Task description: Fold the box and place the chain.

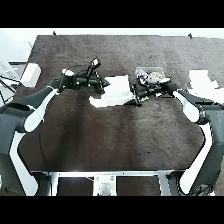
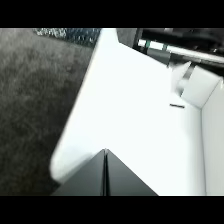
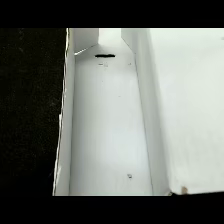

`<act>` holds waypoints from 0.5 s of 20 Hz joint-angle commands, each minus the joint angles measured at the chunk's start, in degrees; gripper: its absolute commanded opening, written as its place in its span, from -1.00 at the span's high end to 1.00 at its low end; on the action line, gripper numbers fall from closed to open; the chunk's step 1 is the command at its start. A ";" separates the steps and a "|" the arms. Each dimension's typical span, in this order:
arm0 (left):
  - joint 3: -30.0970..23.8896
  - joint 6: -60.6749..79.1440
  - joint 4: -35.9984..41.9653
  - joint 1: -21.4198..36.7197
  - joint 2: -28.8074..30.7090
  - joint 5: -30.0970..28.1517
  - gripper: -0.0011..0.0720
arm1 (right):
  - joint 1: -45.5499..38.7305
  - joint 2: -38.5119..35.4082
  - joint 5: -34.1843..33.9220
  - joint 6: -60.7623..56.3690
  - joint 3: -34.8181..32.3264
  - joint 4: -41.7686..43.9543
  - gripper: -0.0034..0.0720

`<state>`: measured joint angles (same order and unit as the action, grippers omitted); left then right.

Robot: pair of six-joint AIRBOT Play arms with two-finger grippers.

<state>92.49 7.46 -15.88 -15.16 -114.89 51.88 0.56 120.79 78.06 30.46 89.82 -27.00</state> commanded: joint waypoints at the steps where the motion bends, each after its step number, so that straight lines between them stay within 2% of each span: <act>1: 0.61 -1.44 -2.27 -0.68 -1.38 -1.01 0.93 | 0.04 0.00 0.02 0.02 0.00 0.00 -0.64; 10: 0.61 -2.73 -5.68 -1.46 -2.45 -0.42 0.93 | 0.04 0.00 0.02 0.02 0.00 0.00 -0.63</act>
<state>93.08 4.99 -20.29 -16.43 -117.16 50.92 0.54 120.79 78.13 30.41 89.82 -27.00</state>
